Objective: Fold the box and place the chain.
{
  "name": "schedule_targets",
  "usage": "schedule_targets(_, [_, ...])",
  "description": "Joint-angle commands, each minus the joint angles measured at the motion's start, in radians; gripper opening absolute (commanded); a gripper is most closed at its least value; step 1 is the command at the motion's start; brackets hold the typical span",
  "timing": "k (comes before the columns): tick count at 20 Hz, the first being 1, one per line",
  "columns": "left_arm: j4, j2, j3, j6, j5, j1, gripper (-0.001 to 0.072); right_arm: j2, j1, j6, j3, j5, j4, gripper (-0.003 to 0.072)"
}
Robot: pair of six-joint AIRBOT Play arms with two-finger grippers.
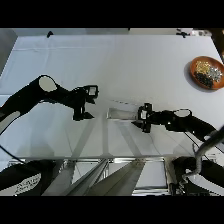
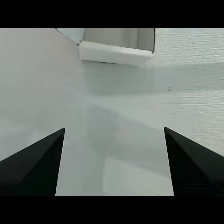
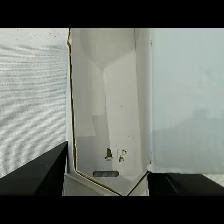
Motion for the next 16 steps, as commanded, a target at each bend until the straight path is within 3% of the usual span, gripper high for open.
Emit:
schedule_targets(1, [-0.127,-0.121,-0.006,0.304,0.039,0.045,0.0706,0.000,0.000,0.000,0.000,0.000,0.000,0.0338])
schedule_targets(11, [-0.224,-0.252,-0.002,0.349,0.105,-0.058,0.0699,0.000,0.000,0.000,0.000,0.000,0.000,0.0338])
schedule_targets(16, [-0.261,-0.275,0.052,0.323,0.084,-0.071,0.0699,0.000,0.000,0.000,0.000,0.000,0.000,0.0338])
